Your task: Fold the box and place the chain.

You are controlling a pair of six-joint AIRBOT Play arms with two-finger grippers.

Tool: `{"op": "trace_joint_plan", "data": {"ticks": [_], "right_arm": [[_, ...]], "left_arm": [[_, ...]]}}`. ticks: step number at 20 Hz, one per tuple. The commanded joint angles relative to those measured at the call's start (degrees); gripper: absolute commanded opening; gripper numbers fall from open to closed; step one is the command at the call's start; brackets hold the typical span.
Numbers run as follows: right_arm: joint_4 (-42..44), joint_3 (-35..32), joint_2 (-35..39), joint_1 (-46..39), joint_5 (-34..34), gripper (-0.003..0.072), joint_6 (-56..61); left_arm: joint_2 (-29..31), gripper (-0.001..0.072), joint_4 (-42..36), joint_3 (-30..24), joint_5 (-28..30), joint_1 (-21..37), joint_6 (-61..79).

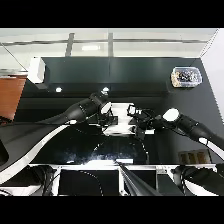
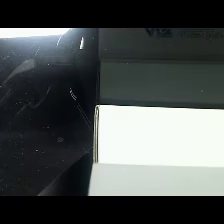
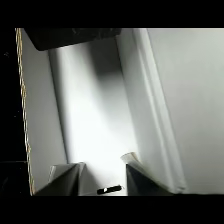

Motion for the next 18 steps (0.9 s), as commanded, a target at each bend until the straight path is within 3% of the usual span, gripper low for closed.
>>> {"op": "trace_joint_plan", "data": {"ticks": [1, 3, 6, 11, 14, 18], "right_arm": [[-0.1, 0.0, 0.0, 0.0, 0.1, 0.0051, 0.0], [-1.0, 0.1, 1.3, -0.7, 0.0, 0.0013, 5.5], [-3.7, 0.2, 5.7, -6.4, 2.3, 0.0013, 31.0], [-12.6, -0.2, 12.5, -29.1, 16.4, 0.0013, 66.5], [-16.1, -3.2, 12.4, -38.5, 18.5, 0.0013, 78.1], [-16.2, -6.3, 9.0, -39.1, 19.9, 0.0013, 81.3]], "left_arm": [[0.0, 0.0027, 0.0, 0.0, 0.0, 0.0, 0.0], [0.0, 0.0027, 0.0, 0.0, -0.2, 0.0, 0.0], [0.0, 0.0027, 0.0, 0.0, -0.2, 0.0, 0.0], [0.0, 0.0027, 0.0, 0.0, -0.5, 0.0, 0.0], [0.0, 0.0026, 0.0, 0.0, -0.3, 0.0, 0.0], [0.0, 0.0026, 0.0, 0.0, -0.3, 0.0, 0.0]]}}
